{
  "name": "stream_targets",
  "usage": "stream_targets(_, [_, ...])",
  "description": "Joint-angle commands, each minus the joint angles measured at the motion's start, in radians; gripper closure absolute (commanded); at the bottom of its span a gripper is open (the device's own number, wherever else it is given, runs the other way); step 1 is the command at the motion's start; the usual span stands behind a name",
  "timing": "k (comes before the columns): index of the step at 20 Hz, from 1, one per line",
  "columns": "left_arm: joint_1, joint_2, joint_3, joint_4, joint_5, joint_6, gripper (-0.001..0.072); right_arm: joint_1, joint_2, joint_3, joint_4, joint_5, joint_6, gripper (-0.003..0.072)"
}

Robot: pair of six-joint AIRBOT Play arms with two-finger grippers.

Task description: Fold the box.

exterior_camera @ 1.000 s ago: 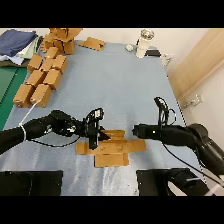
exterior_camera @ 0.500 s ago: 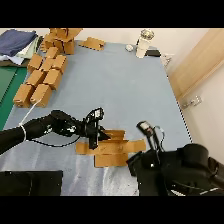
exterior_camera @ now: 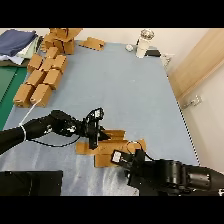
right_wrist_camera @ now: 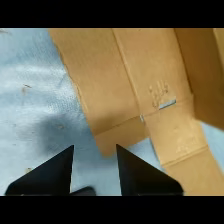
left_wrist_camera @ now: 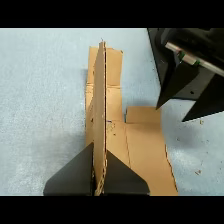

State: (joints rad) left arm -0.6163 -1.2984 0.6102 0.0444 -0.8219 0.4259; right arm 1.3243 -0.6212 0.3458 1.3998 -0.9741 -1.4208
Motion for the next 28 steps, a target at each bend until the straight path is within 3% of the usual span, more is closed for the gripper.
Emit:
stream_targets(1, [-0.001,0.0,0.0,0.0,0.0,0.0,0.0697,0.02,-0.096,-0.001,-0.095,0.05,-0.08,0.027])
stream_targets(17, [-0.001,0.0,0.0,0.0,0.0,0.0,0.0696,0.02,-0.169,0.002,-0.148,0.12,-0.079,0.0271])
stream_targets(28, [-0.001,0.0,0.0,0.0,0.0,0.0,0.0696,0.017,-0.169,0.109,-0.274,0.023,0.034,0.027])
